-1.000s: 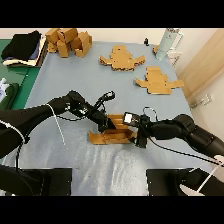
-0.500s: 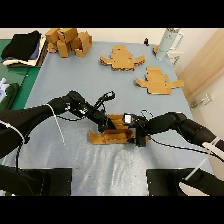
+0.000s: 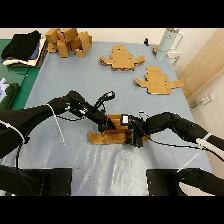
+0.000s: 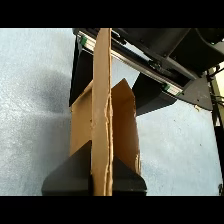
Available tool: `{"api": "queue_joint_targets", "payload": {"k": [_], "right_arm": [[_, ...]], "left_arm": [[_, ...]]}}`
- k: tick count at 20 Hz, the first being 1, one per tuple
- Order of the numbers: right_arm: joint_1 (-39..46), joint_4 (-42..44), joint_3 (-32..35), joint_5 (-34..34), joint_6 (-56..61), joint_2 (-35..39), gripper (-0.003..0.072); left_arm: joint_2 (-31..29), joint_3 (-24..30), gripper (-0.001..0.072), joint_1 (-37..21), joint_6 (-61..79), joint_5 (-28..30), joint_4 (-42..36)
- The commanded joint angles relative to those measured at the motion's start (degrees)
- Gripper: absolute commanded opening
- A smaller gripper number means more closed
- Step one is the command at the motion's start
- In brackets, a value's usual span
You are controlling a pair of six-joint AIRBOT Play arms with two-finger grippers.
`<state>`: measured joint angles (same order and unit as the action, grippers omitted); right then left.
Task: Fold the box.
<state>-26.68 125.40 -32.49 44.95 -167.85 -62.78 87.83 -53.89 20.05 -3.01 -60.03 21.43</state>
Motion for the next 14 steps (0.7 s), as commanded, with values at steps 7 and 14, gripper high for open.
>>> {"api": "queue_joint_targets", "payload": {"k": [7,14], "right_arm": [[-0.2,0.4,0.0,0.4,0.5,0.3,0.0711],[-0.9,0.0,0.0,2.7,0.5,0.2,0.07]], "left_arm": [[0.0,0.0,0.0015,0.0,0.0,0.0,0.0],[0.0,0.0,0.0015,0.0,0.0,0.0,0.0]]}}
